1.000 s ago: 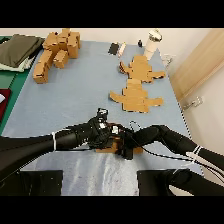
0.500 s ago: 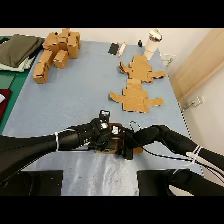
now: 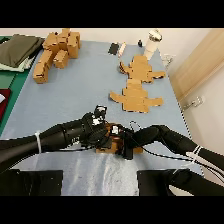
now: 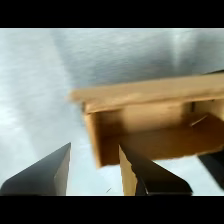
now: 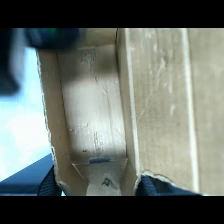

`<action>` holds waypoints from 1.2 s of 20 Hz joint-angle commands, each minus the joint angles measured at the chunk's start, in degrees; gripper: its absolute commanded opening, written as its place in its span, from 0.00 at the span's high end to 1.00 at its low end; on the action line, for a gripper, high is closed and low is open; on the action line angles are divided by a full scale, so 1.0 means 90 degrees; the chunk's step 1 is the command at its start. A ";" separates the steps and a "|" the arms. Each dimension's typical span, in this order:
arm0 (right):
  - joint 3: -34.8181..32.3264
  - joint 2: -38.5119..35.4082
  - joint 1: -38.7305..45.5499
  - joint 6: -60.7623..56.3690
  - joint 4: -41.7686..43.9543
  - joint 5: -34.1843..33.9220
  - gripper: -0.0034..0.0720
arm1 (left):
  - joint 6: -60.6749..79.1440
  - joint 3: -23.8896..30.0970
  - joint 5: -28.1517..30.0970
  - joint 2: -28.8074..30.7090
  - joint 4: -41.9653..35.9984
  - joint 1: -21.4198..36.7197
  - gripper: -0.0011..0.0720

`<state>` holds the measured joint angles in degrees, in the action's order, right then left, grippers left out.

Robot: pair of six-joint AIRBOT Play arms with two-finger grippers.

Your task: Fold the box.

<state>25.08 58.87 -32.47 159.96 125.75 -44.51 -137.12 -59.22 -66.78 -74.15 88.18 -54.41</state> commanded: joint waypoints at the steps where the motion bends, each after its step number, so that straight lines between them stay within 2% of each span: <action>1: 0.0007 0.0000 -0.0005 0.0005 0.0002 0.0002 0.25 | 0.0022 -0.0005 -0.0406 0.0185 0.0204 0.0041 0.34; 4: 0.0007 0.0000 -0.0005 0.0002 0.0002 0.0002 0.25 | 0.0083 -0.0007 -0.0245 0.0304 0.0177 0.0036 0.34; 7: 0.0007 -0.0002 -0.0005 0.0002 0.0002 0.0002 0.25 | 0.0335 -0.0007 -0.0491 0.0410 0.0114 0.0039 0.34; 8: 0.0007 0.0000 -0.0005 0.0002 0.0002 0.0000 0.25 | 0.0503 -0.0005 -0.0690 0.0444 0.0010 0.0039 0.41; 9: 0.0007 0.0000 -0.0005 0.0002 0.0002 0.0000 0.25 | 0.0750 -0.0005 -0.0913 0.0481 -0.0090 0.0039 0.72; 10: 0.0007 0.0000 -0.0005 0.0002 0.0002 0.0002 0.25 | 0.1222 0.0000 -0.1110 0.0525 -0.0282 0.0036 0.97; 12: 0.0007 0.0000 -0.0005 0.0005 0.0002 0.0000 0.25 | 0.2562 0.0002 -0.1081 0.0670 -0.0782 0.0029 0.97; 15: 0.0007 0.0000 -0.0005 0.0002 0.0002 0.0002 0.25 | 0.5207 0.0002 -0.0517 0.1117 -0.1768 -0.0070 0.97; 19: 0.0007 0.0000 -0.0005 0.0002 0.0002 0.0002 0.25 | 0.7014 0.0126 -0.0464 0.1579 -0.1712 0.0112 0.97; 21: 0.0007 0.0000 -0.0005 0.0002 0.0002 0.0002 0.25 | 0.8216 0.0517 -0.0512 0.1838 -0.2174 0.0916 0.97; 24: 0.0007 0.0000 -0.0005 0.0002 0.0002 0.0002 0.25 | 1.1028 0.1387 -0.0182 0.2062 -0.3468 0.2790 0.97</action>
<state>25.08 58.87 -32.47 160.00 125.75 -44.51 -62.39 -52.23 -70.81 -57.71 66.94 -40.80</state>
